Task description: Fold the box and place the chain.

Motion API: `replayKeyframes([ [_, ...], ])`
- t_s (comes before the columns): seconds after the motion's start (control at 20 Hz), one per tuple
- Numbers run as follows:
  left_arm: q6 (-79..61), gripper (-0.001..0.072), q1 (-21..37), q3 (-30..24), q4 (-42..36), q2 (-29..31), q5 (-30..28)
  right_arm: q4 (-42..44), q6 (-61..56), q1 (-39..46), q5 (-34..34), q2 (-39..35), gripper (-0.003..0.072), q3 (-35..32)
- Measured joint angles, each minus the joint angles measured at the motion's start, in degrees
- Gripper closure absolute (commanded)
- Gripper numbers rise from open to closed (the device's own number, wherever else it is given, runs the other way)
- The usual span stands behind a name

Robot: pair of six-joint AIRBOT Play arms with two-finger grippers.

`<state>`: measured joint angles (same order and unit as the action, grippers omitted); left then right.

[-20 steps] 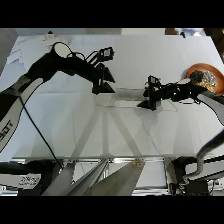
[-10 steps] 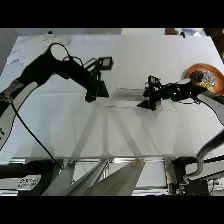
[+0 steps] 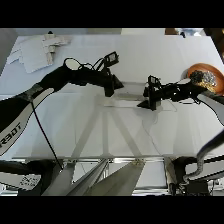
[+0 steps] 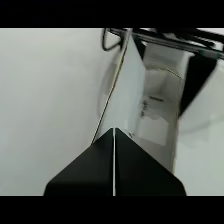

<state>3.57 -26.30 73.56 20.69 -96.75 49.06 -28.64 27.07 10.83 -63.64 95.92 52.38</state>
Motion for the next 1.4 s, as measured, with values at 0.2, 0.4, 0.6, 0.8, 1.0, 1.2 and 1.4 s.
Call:
replayKeyframes([
  [0.2, -0.33, 0.0695, -0.13, -0.09, -4.98, -3.37, -10.29, 0.07, 0.0, 0.0, -0.02, 0.0, 0.0241, 0.0],
  [0.4, 0.68, 0.0695, -0.9, -0.11, -5.92, -5.77, -15.02, 0.09, -0.02, 0.0, -0.09, 0.0, 0.0241, 0.0],
  [0.6, 1.36, 0.0694, -2.27, -0.11, -2.56, -6.58, -15.82, 0.07, -0.02, 0.0, -0.07, 0.0, 0.0241, 0.0],
  [0.8, 1.75, 0.0692, -1.68, -0.13, -0.15, -4.79, -13.29, 0.0, 0.0, 0.0, 0.02, 0.0, 0.0241, 0.0],
  [1.0, 2.01, 0.0693, 1.68, -0.24, 0.85, 0.13, -4.22, -0.09, 0.02, 0.0, 0.07, 0.0, 0.0241, 0.0],
  [1.2, 2.21, 0.0614, 6.32, -0.63, 5.46, 4.55, 7.85, -0.07, 0.02, 0.0, 0.02, 0.0, 0.0241, 0.0],
  [1.4, 2.21, 0.0283, 8.37, -1.84, 18.03, 6.05, 11.98, -0.04, 0.02, 0.0, 0.0, 0.0, 0.0241, 0.0],
])
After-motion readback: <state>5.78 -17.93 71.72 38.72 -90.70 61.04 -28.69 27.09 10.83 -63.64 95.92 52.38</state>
